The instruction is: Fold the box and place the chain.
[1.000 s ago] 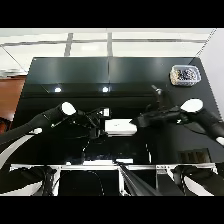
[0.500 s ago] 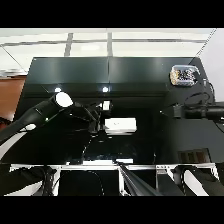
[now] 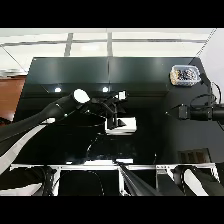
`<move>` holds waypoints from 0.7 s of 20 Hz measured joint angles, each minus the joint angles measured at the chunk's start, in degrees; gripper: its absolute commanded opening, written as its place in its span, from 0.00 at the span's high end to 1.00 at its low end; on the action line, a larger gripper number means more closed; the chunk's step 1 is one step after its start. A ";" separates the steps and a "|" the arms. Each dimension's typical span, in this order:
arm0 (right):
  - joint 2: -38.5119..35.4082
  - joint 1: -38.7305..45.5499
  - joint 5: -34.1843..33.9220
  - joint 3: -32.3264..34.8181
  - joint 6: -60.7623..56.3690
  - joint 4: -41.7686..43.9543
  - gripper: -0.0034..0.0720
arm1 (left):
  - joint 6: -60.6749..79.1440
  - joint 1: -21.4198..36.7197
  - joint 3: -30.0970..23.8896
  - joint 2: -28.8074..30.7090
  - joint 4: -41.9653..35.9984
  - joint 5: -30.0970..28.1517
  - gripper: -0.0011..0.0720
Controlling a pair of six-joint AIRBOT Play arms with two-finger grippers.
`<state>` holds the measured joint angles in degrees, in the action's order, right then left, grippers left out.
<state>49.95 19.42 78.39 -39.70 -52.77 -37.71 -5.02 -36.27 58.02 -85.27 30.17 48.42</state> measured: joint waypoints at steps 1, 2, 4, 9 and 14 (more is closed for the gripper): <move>0.00 0.07 0.00 0.00 0.09 -0.07 0.93 | -1.11 -0.17 0.28 -0.70 0.15 0.00 0.02; 0.00 0.11 -0.09 0.00 0.24 -0.13 0.93 | -1.95 -0.33 0.48 -1.27 0.37 0.02 0.02; 0.00 0.17 -0.50 0.00 0.48 -0.20 0.93 | -2.99 -0.48 0.72 -2.03 0.59 0.20 0.02; 0.00 0.17 -0.94 0.00 0.70 -0.26 0.93 | -4.09 -0.63 0.96 -2.86 0.90 2.40 0.02; 0.00 0.17 -1.07 0.00 0.79 -0.33 0.93 | -4.42 -1.25 1.07 -3.04 3.67 4.74 0.01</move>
<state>49.95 19.59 77.32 -39.70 -51.99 -38.04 -9.43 -37.52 59.09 -88.31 33.85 53.17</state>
